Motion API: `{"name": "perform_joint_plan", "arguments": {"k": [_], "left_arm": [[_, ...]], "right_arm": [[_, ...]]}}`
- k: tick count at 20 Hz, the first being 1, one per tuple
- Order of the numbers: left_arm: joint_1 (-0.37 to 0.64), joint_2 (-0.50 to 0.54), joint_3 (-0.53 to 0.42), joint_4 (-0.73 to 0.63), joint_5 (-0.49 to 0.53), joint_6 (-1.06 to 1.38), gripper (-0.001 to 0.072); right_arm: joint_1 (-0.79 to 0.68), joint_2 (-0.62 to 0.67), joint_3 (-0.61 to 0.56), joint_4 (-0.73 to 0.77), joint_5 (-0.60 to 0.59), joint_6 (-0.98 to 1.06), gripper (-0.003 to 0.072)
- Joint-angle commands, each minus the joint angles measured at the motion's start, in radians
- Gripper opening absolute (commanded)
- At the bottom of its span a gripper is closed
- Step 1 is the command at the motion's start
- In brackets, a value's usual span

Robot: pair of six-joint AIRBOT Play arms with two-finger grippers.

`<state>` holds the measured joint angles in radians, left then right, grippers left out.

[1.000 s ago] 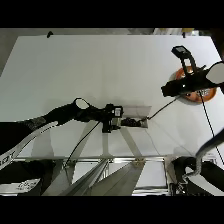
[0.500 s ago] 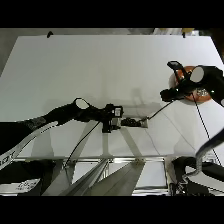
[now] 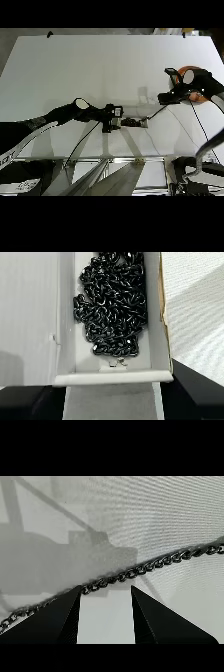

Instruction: Fold the box and place the chain.

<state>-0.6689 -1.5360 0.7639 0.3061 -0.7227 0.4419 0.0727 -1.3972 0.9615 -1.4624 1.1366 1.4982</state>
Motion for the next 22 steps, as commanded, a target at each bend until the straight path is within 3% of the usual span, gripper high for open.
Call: {"name": "perform_joint_plan", "arguments": {"k": [1,11,13,14,15,18,22], "left_arm": [[0.0,0.001,0.0,0.0,0.0,0.0,0.015],[0.0,0.001,0.0,0.0,0.0,0.0,0.015],[0.0,0.001,0.0,0.0,0.0,0.0,0.015],[0.0,0.001,0.0,0.0,0.0,0.0,0.015],[0.0,0.001,0.0,0.0,0.0,0.0,0.015],[0.0,0.001,0.0,0.0,0.0,0.0,0.015],[0.0,0.001,0.0,0.0,0.0,0.0,0.015]], "right_arm": [[0.0,-0.005,-0.024,0.0,0.013,0.029,0.0318],[0.0,-0.015,-0.064,0.001,-0.071,0.04,0.0283],[0.0,-0.024,-0.064,0.003,-0.062,0.042,0.0209],[0.0,-0.023,-0.064,0.003,-0.055,0.032,0.0082],[0.0,-0.021,-0.064,0.003,-0.044,0.012,0.0014],[0.0,0.018,-0.064,0.003,-0.002,-0.031,0.0014],[0.001,0.166,-0.064,0.009,0.054,-0.068,0.0013]]}}
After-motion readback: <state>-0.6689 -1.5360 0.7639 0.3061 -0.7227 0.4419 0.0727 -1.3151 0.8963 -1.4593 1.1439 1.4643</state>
